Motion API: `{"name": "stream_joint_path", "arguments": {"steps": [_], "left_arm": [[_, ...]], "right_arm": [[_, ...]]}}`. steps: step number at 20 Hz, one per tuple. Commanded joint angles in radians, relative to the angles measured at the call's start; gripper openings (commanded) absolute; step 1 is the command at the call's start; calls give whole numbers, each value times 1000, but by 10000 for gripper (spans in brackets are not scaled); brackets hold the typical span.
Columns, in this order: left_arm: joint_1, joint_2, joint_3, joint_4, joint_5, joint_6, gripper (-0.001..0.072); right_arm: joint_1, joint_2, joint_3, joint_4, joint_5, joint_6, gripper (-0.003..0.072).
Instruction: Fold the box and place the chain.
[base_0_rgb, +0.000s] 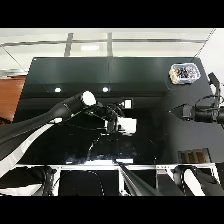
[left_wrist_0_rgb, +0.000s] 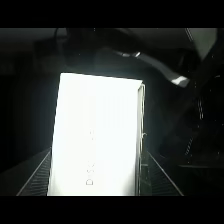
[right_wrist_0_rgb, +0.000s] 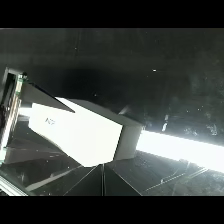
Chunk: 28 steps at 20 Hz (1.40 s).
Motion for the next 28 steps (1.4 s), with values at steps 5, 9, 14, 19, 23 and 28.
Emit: {"name": "stream_joint_path", "arguments": {"steps": [5, 9, 14, 19, 23, 28], "left_arm": [[-33, -50, 0, 80, 49, 22, 710], [-38, -47, 60, 201, 62, -220, 236], [172, -45, 283, 433, -56, -583, 225], [571, -47, 472, 645, -73, -890, 226], [878, -87, 525, 644, 24, -971, 226], [1016, -321, 677, 645, -8, -1025, 246]], "right_arm": [[-1, 1, 0, 0, -2, 8, 14], [-1, 1, 0, 0, -5, 8, 15], [-1, 1, 0, 0, -10, 11, 15], [-1, 1, 0, 1, -17, 34, 14], [0, 1, 0, 4, -62, 37, 14], [0, 1, 0, 26, -100, 56, 14]]}}
